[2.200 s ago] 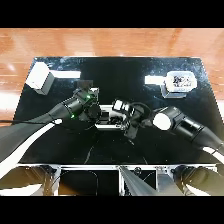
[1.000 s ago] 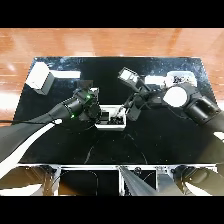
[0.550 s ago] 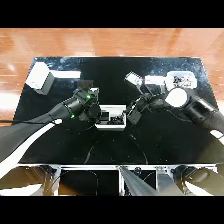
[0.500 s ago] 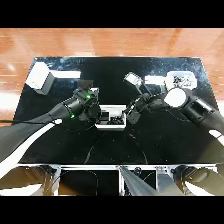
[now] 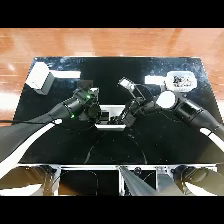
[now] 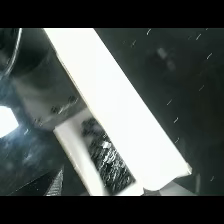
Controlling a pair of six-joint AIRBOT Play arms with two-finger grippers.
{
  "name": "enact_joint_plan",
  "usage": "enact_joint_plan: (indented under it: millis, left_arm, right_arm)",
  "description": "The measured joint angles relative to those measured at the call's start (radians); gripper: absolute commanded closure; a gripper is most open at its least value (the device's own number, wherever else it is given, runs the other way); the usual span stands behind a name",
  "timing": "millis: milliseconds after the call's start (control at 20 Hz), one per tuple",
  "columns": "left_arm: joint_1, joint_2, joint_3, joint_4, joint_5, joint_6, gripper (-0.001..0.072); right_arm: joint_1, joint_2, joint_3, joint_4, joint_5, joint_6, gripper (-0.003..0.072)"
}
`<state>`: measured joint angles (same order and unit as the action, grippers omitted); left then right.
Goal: Fold the box and place the chain.
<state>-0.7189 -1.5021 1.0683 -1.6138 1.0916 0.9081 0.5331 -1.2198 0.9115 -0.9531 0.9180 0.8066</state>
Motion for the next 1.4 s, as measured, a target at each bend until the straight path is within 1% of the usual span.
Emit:
enact_joint_plan:
  millis: [150,350,400,450,500,550,600,700,800,950,1000,1100,1150,1250,1350,1400]
  left_arm:
    - [0.0,0.0,0.002,0.0,-0.004,0.0,0.0689]
    - [0.0,0.0,0.003,0.0,-0.003,0.0,0.0684]
    - [0.0,0.0,0.003,0.0,-0.003,0.0,0.0643]
    - [0.0,0.0,0.003,0.0,-0.003,0.0,0.0553]
    - [0.0,0.001,0.003,-0.001,-0.003,0.0,0.0409]
    - [0.0,0.004,0.003,-0.005,-0.003,0.0,0.0291]
    - [0.0,0.007,0.003,-0.007,-0.003,0.0,0.0203]
    - [0.001,0.013,0.008,-0.01,0.002,0.002,0.0192]
    - [0.002,0.017,0.026,-0.011,0.024,0.021,0.0158]
    - [0.005,0.026,0.082,-0.014,0.081,0.085,0.016]
    - [0.01,0.034,0.101,-0.014,0.118,0.129,0.016]
    - [0.032,0.062,0.117,-0.009,0.204,0.221,0.0162]
    - [0.051,0.09,0.111,-0.003,0.246,0.271,0.0162]
    - [0.1,0.162,0.071,-0.004,0.286,0.369,0.0161]
    - [0.175,0.259,-0.003,-0.048,0.292,0.47,0.0161]
    - [0.225,0.313,-0.05,-0.09,0.285,0.522,0.0161]
  right_arm:
    - [-0.087,0.013,-0.001,-0.006,0.124,0.043,0.0121]
    - [-0.276,0.027,-0.004,-0.009,0.289,0.099,0.0121]
    - [-0.315,0.03,-0.005,-0.007,0.31,0.11,0.0121]
    - [-0.35,0.033,-0.005,-0.002,0.332,0.115,0.0121]
    - [-0.377,0.035,-0.005,-0.001,0.351,0.121,0.0121]
    - [-0.393,0.036,-0.005,0.001,0.369,0.123,0.0121]
    - [-0.406,0.037,-0.005,0.003,0.381,0.129,0.0121]
    - [-0.422,0.038,-0.005,-0.006,0.404,0.131,0.012]
    - [-0.43,0.039,-0.006,-0.042,0.422,0.139,0.0119]
    - [-0.436,0.039,-0.006,-0.067,0.428,0.16,0.0117]
    - [-0.437,0.039,-0.002,-0.067,0.416,0.173,0.0018]
    - [-0.438,0.039,0.016,-0.068,0.373,0.204,-0.0034]
    - [-0.438,0.037,0.032,-0.068,0.353,0.217,-0.0034]
    - [-0.431,0.013,0.087,-0.066,0.315,0.229,-0.0034]
    - [-0.41,-0.044,0.171,-0.066,0.294,0.239,-0.0034]
    - [-0.39,-0.092,0.232,-0.063,0.293,0.243,-0.0034]
